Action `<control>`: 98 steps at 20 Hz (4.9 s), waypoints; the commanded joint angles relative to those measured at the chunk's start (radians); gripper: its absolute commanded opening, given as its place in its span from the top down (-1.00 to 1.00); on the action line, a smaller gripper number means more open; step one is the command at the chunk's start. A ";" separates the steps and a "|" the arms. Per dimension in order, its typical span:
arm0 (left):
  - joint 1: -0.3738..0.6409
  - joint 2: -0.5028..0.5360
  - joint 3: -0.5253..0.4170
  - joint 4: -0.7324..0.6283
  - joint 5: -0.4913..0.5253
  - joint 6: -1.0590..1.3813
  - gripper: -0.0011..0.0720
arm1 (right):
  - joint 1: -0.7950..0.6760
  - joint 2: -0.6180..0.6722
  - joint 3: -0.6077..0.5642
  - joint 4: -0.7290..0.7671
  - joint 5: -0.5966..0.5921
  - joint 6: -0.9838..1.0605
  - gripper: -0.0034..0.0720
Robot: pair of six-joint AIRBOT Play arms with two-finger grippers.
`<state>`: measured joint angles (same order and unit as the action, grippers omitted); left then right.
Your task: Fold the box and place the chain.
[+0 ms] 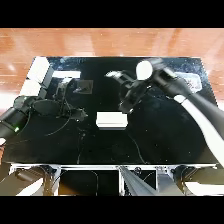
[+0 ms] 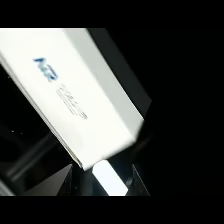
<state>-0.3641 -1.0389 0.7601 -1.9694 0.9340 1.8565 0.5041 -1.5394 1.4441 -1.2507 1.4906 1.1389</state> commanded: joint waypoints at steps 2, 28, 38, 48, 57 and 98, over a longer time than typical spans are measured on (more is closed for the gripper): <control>-0.060 -0.097 0.106 -0.122 -0.023 0.695 -0.73 | -0.320 0.124 -0.185 0.211 0.013 0.052 -0.28; -0.109 -0.287 0.222 -0.177 0.130 1.120 -0.76 | -0.546 0.188 -0.463 0.296 -0.022 0.024 -1.00; -0.109 -0.331 0.222 -0.191 0.090 1.120 -0.77 | -0.546 0.188 -0.463 0.296 -0.023 0.024 -1.00; -0.109 -0.357 0.222 -0.191 0.091 1.110 -0.76 | -0.546 0.188 -0.463 0.289 -0.027 0.024 -1.00; -0.131 -0.410 0.222 -0.190 0.125 1.061 -0.67 | -0.546 0.188 -0.463 0.287 -0.037 0.024 -1.00; 1.228 -0.044 0.009 0.159 0.269 0.672 0.92 | -0.546 0.188 -0.463 0.275 -0.175 0.073 -1.00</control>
<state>0.8574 -0.9989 0.7242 -1.8111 1.2442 2.4702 -0.0414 -1.3514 0.9817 -0.9760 1.3193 1.1725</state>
